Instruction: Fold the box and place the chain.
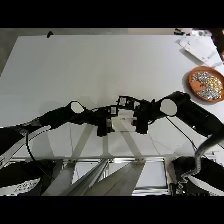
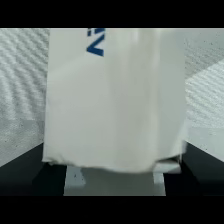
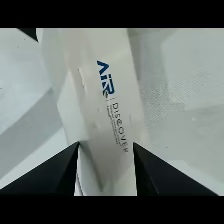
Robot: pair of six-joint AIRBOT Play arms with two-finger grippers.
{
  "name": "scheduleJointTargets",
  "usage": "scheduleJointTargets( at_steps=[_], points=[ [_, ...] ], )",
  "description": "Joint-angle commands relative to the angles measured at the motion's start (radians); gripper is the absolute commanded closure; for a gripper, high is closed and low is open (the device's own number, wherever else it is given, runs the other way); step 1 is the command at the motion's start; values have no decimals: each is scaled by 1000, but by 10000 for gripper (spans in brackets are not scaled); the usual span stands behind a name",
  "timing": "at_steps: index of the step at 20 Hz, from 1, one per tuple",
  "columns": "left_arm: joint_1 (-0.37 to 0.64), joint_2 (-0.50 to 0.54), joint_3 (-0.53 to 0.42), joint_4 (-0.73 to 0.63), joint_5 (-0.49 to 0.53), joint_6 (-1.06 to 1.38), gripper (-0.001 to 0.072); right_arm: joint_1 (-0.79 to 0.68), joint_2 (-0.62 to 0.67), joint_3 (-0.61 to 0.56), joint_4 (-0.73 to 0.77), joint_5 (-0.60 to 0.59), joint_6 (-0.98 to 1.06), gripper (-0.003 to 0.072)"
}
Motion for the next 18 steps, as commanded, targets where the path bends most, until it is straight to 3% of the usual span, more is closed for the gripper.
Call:
scheduleJointTargets(
  at_steps=[1, 18],
  points=[
    [1, 0, 0, -1, 0, -1, 395, 1, 62, 1, 10, -27, 0, 368],
    [1, 0, 0, -1, 0, -1, 395, 19, -12, -76, 64, -101, 0, 369]
  ],
)
